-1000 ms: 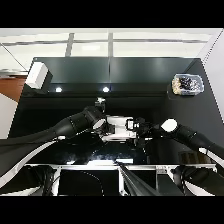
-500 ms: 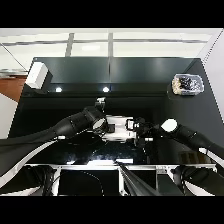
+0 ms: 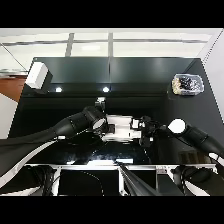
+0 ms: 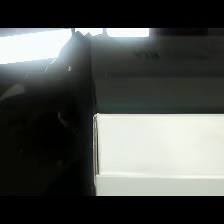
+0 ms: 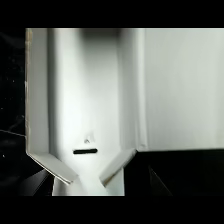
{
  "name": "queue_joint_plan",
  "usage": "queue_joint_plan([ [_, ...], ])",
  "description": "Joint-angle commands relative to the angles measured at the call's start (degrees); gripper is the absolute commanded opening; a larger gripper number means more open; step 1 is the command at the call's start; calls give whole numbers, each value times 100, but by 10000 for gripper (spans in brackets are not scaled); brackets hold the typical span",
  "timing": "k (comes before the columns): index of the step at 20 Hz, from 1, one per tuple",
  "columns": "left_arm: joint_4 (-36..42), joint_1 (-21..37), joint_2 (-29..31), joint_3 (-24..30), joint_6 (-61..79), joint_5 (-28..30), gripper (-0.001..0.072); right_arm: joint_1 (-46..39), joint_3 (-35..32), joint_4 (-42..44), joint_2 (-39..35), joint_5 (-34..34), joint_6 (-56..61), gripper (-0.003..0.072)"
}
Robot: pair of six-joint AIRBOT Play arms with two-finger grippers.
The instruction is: Fold the box and place the chain.
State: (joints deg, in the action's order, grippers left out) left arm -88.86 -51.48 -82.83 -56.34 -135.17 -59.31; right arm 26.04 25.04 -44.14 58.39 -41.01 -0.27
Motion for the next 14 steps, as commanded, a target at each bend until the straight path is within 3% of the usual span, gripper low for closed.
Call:
queue_joint_plan([
  [1,-9,0,2,-4,-11,33,23,-28,0,-476,-190,-166,153,707],
  [8,-4,0,2,-4,-11,33,22,-24,0,-732,-170,-214,133,700],
  [14,-4,0,2,-4,-9,28,23,-22,0,-302,-170,-317,-35,689],
])
